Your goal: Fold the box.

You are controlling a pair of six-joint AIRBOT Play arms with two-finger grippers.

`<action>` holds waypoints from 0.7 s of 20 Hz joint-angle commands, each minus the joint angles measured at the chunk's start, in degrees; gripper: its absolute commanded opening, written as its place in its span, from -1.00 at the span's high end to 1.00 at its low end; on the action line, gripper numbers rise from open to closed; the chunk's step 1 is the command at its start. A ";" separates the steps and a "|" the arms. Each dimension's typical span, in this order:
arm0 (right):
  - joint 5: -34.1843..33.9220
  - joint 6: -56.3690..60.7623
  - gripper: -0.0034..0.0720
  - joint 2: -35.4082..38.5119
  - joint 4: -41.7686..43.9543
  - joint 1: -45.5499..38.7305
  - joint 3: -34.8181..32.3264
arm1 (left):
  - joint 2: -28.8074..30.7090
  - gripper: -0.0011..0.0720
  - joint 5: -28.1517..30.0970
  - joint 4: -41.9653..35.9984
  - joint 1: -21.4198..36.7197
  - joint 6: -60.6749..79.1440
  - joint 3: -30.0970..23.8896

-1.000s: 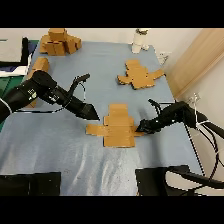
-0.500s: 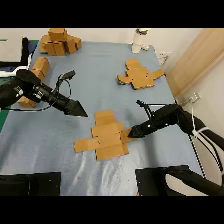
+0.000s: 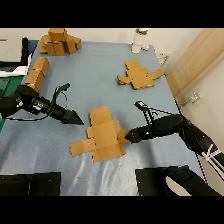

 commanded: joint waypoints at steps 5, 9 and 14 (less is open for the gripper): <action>0.46 4.37 0.91 1.05 -0.59 4.02 -0.26 | -8.28 -0.37 6.69 -11.28 -5.27 8.39 -1.38; 0.44 4.52 0.91 1.05 -0.61 4.00 -0.26 | -10.97 -0.37 6.60 -11.17 -6.29 8.50 -1.33; 0.37 5.01 0.91 0.98 -0.70 4.00 -0.26 | -11.06 -0.36 5.62 -15.37 -6.99 11.96 -0.24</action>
